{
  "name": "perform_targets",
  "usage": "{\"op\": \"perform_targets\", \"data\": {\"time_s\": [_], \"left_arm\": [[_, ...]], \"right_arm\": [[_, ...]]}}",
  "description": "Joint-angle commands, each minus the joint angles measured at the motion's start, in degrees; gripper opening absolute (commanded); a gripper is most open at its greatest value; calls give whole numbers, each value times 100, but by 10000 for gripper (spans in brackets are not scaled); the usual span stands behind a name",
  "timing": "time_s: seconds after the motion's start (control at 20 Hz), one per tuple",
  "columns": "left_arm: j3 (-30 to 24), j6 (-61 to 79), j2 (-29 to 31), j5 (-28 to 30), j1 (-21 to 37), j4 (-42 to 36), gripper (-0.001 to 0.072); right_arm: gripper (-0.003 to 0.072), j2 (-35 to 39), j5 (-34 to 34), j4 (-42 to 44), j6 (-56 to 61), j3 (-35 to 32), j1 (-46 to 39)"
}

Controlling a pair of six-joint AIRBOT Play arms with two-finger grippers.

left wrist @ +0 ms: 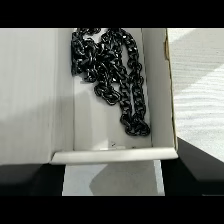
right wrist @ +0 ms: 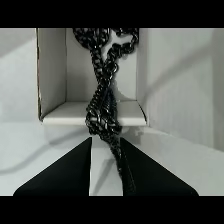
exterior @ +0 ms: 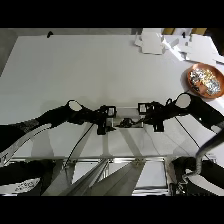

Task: Fold the box and place the chain.

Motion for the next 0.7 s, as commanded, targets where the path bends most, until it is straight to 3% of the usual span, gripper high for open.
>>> {"op": "perform_targets", "data": {"time_s": [0.0,0.05,0.35,0.65], "left_arm": [[-2,2,4,2,0,0,107],[-2,2,4,2,0,0,108],[-2,0,4,2,0,0,107],[-2,2,4,2,0,0,107]], "right_arm": [[83,-162,85,164,26,-4,13],[12,-153,144,31,271,-4,11],[11,358,271,-1043,1829,-2,13],[11,1932,643,-468,2662,2,621]]}}
